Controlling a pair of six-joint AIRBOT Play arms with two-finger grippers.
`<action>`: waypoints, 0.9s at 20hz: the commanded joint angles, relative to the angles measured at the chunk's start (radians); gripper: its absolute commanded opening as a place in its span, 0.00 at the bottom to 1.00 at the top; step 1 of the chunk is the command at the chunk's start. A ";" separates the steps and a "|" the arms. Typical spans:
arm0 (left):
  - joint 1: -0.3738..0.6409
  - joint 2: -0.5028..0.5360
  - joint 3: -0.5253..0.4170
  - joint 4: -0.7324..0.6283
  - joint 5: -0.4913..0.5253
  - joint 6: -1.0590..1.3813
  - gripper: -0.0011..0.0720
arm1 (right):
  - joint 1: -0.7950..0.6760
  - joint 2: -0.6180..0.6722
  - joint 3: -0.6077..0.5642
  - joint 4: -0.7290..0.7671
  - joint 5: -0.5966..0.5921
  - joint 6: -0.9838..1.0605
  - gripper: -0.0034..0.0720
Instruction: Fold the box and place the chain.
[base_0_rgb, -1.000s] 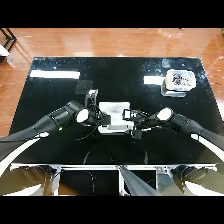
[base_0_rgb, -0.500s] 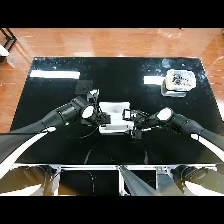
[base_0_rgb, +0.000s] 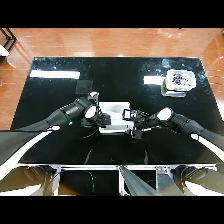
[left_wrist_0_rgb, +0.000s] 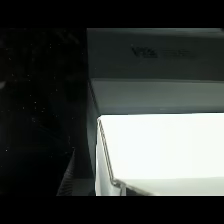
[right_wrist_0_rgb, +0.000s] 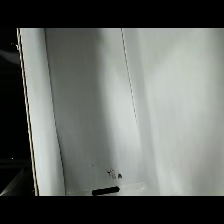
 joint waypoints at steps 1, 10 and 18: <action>-0.012 -0.017 0.000 -0.002 0.016 -0.008 0.58 | 0.001 -0.001 0.000 0.000 0.000 0.000 0.58; -0.013 -0.016 0.001 -0.006 0.000 -0.008 0.42 | 0.001 -0.001 0.000 0.000 0.000 0.000 0.58; -0.011 -0.016 0.059 0.046 -0.034 -0.008 0.42 | 0.001 -0.001 0.000 0.000 0.001 0.000 0.58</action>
